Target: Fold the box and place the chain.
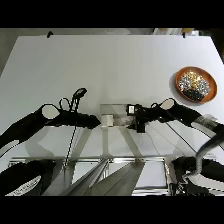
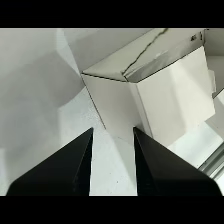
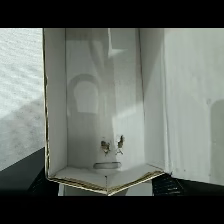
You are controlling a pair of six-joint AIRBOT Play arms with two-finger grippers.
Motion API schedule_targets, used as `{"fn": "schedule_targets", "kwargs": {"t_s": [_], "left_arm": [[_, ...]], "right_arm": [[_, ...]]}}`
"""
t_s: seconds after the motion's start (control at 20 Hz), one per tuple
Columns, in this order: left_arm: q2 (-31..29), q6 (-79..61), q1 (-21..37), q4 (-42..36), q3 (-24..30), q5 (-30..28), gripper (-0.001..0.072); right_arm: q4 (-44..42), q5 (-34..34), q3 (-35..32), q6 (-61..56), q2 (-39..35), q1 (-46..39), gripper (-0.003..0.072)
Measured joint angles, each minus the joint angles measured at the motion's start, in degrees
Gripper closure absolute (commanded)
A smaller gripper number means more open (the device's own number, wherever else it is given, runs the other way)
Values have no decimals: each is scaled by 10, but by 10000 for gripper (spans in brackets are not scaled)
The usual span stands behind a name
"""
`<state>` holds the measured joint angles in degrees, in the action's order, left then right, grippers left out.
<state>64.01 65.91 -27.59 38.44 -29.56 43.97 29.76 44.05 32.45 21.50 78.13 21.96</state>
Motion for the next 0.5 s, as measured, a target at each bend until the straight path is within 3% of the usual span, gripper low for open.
{"fn": "schedule_targets", "kwargs": {"t_s": [0.5], "left_arm": [[-9, 1, 30, 3, -6, 13, 422]], "right_arm": [[0, -2, 0, 0, 0, 0, 284]]}}
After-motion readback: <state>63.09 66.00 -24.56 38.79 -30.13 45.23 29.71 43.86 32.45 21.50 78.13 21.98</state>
